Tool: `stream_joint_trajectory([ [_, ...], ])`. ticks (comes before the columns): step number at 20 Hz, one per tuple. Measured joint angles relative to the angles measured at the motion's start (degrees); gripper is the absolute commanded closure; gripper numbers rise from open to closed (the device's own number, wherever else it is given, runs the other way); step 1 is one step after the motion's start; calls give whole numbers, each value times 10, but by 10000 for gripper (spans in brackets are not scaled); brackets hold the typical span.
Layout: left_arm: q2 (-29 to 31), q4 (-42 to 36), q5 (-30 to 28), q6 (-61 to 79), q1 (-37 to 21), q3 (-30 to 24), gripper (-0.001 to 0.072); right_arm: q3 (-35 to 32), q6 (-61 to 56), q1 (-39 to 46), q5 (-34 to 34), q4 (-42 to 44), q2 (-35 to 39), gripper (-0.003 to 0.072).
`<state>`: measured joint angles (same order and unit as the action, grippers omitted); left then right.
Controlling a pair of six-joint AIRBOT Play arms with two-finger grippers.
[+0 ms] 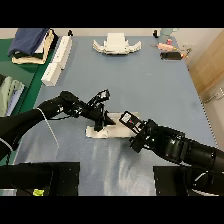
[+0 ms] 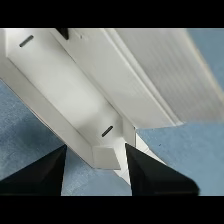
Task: Fold the box.
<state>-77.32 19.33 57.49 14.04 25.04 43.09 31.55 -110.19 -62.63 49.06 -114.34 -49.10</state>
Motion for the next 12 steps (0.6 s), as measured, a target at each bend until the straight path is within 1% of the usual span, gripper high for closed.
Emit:
stream_joint_trajectory([
  [1,0,0,0,0,0,0,696,0,-3,1,0,-2,2,-31],
  [4,0,0,0,0,0,0,696,0,-2,4,3,-6,4,-33],
  [7,0,0,0,0,0,0,695,0,35,23,2,2,5,-33],
  [10,0,0,0,0,0,0,695,0,143,78,-10,58,5,-34],
  [12,0,0,0,0,0,0,696,0,272,136,-24,138,5,-34],
])
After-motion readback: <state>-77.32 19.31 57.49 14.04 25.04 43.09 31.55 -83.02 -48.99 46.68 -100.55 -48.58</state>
